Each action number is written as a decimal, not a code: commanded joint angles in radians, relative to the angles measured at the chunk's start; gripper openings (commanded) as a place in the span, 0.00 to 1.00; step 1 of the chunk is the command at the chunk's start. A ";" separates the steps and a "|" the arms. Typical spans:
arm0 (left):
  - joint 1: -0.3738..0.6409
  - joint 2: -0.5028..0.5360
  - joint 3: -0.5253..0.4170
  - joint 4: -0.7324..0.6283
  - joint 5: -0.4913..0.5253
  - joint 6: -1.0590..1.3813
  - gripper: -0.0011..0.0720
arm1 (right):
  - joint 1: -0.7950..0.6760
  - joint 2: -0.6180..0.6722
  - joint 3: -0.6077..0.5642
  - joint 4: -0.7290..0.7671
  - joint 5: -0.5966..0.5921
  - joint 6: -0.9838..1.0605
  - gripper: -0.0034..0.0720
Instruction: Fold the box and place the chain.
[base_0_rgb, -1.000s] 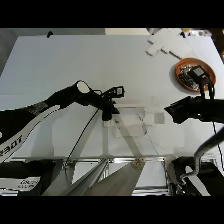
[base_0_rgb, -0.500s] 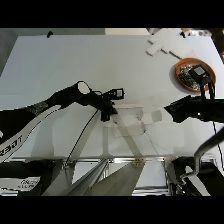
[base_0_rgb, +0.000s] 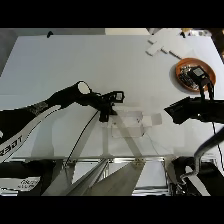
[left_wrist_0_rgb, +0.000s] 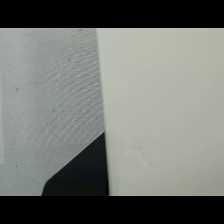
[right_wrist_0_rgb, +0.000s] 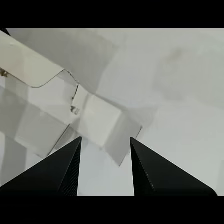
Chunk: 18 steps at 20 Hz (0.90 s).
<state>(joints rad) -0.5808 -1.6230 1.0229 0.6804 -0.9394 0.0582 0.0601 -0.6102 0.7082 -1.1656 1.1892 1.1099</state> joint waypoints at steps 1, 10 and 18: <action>-0.001 -0.001 0.000 -0.013 0.001 0.037 0.02 | 0.000 0.001 0.000 0.000 0.003 0.000 0.49; -0.001 -0.002 0.000 -0.013 0.002 0.037 0.02 | 0.000 0.001 0.000 0.000 0.003 0.000 0.49; -0.001 -0.014 0.000 -0.013 0.008 0.035 0.02 | 0.000 0.001 0.000 0.000 0.006 0.000 0.49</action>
<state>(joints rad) -0.5808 -1.6356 1.0233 0.6636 -0.9344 0.0944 0.0601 -0.6102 0.7082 -1.1656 1.1938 1.1099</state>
